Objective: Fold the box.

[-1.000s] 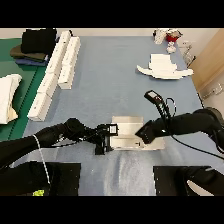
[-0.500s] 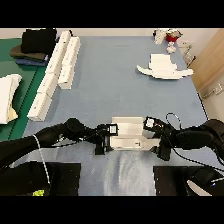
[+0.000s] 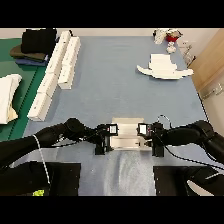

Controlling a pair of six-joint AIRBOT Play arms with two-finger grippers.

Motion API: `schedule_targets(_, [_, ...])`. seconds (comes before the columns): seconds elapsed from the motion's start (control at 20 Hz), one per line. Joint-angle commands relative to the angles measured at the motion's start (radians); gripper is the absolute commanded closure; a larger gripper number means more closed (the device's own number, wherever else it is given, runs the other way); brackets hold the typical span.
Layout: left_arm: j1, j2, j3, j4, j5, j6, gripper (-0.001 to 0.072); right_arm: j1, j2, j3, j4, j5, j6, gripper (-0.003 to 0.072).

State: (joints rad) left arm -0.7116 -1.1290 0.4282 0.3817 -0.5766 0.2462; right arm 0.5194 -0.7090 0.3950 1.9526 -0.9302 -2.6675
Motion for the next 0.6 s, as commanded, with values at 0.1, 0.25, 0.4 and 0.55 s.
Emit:
schedule_targets(0.1, [0.001,0.0,0.001,0.0,0.0,0.0,0.0198,0.034,-0.013,-0.002,0.073,0.035,-0.042,0.0538])
schedule_targets(0.25, [0.001,0.0,0.001,0.0,0.0,0.0,0.0199,0.055,-0.048,-0.002,0.109,0.069,-0.042,0.0538])
schedule_targets(0.4, [0.001,0.0,0.001,0.0,0.0,0.0,0.0198,0.055,-0.08,-0.002,0.114,0.092,-0.042,0.0513])
schedule_targets(0.55, [0.001,0.0,0.001,0.0,0.0,0.0,0.0198,0.055,-0.088,-0.002,0.124,0.103,-0.042,0.0106])
